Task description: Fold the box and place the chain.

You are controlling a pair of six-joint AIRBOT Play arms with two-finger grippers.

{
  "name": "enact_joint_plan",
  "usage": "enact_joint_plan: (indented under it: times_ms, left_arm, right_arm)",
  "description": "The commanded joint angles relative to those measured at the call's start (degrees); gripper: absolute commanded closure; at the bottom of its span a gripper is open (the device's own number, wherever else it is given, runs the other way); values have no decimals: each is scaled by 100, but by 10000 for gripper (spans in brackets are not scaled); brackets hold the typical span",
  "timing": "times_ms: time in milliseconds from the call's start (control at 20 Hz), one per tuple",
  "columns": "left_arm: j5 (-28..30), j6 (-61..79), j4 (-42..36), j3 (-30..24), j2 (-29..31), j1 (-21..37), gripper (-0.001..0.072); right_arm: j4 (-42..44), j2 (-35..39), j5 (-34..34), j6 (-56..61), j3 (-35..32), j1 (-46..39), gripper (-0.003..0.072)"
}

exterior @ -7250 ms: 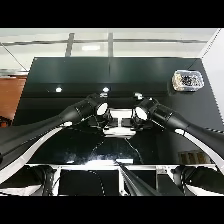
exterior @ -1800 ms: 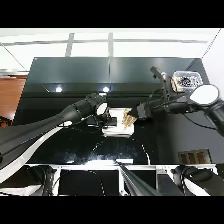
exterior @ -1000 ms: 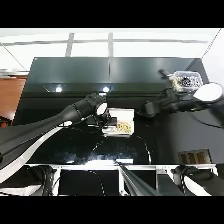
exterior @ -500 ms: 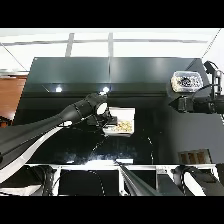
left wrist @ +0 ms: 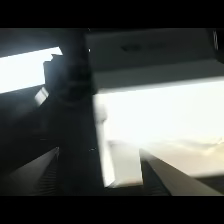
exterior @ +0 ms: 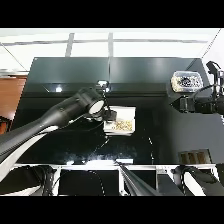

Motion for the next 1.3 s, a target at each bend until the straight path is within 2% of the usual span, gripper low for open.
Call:
enact_joint_plan:
  times_ms: [0,100,150,200,250,300,350,400,450,500,600,700,800,850,950,1100,1250]
  left_arm:
    - [-256,315,1126,-481,1064,72,132]
    - [-229,778,927,-1191,1679,741,132]
    - [46,1003,592,-1648,1967,1224,132]
    - [608,1331,-15,-2133,2243,1768,132]
    - [1250,1954,-942,-2577,2441,2308,132]
    - [1840,3075,-2243,-2992,2557,2828,132]
    - [2203,4828,-3930,-3379,2564,3300,132]
    - [2232,6944,-5359,-3663,2500,3624,132]
    - [1982,8590,-6216,-3812,2424,3801,132]
    - [1742,9733,-6714,-3862,2323,3864,132]
    - [1685,10935,-7055,-3860,2140,3775,132]
    - [1716,12148,-7064,-3860,1989,3683,129]
    - [1740,13195,-7069,-3858,1867,3578,-1]
    - [1788,13512,-7058,-3858,1808,3499,-2]
    - [1829,14010,-6839,-3823,1698,3303,-2]
    - [2009,14251,-5873,-3620,1403,2881,-3]
    - [2186,14244,-6035,-3399,981,2594,-2]
  right_arm:
    - [-4,7,-9,13,-2,0,276]
    - [22,7,-9,24,-2,0,276]
    - [52,7,-9,37,-2,2,276]
    - [96,4,-9,37,-4,2,277]
    - [140,4,-28,39,-9,2,276]
    - [177,4,-57,39,-22,2,276]
    - [195,4,-114,85,-44,2,276]
    - [197,4,-190,144,-70,2,276]
    - [195,4,-247,188,-90,2,276]
    - [201,4,-273,188,-114,2,276]
    - [192,4,-260,195,-170,2,276]
    - [192,4,-262,205,-247,2,276]
    - [188,4,-260,205,-295,2,276]
    - [188,4,-260,205,-313,2,276]
    - [188,4,-262,205,-321,2,277]
    - [192,4,-269,205,-321,2,277]
    - [208,4,-264,219,-321,2,276]
